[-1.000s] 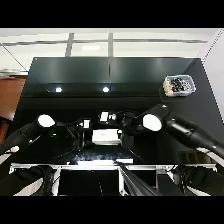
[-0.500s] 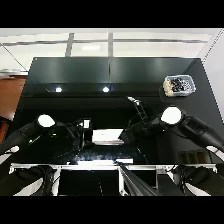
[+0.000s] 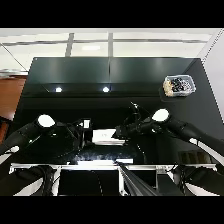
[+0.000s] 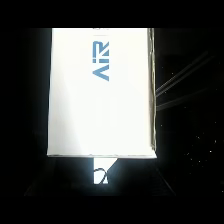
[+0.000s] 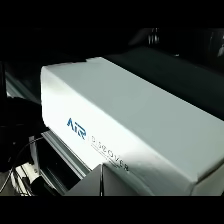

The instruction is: Fold the box and place the chain.

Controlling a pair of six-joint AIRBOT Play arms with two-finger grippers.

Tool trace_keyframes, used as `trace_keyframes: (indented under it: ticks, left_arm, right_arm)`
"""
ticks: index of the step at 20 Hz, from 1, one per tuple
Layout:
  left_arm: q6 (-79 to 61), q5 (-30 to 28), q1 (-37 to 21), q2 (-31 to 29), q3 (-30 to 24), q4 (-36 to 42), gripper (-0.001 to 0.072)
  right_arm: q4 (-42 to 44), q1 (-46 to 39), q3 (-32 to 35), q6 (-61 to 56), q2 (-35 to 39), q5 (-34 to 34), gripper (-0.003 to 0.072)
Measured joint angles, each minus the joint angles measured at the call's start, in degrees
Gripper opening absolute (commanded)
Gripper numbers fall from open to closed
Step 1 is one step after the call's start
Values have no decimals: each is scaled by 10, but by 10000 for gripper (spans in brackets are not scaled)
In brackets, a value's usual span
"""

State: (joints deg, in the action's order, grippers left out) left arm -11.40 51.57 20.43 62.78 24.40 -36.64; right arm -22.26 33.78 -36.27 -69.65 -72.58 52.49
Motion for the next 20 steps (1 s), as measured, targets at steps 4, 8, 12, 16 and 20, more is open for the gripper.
trace_keyframes:
  ticks: [4,8,12,16,20]
  left_arm:
    - [1,-1,0,0,0,0,563]
    - [1,-1,0,0,0,0,563]
    - [2,-2,0,0,0,1,563]
    - [1,1,0,0,0,-1,563]
    - [1,0,0,0,0,-2,563]
  right_arm:
    - [0,0,1,0,-12,-9,24]
    - [-9,-1,1,-2,-14,-11,24]
    - [-19,-7,-1,-2,-2,-6,24]
    - [-20,-42,-12,2,48,27,24]
    - [-20,-110,-20,2,105,58,24]
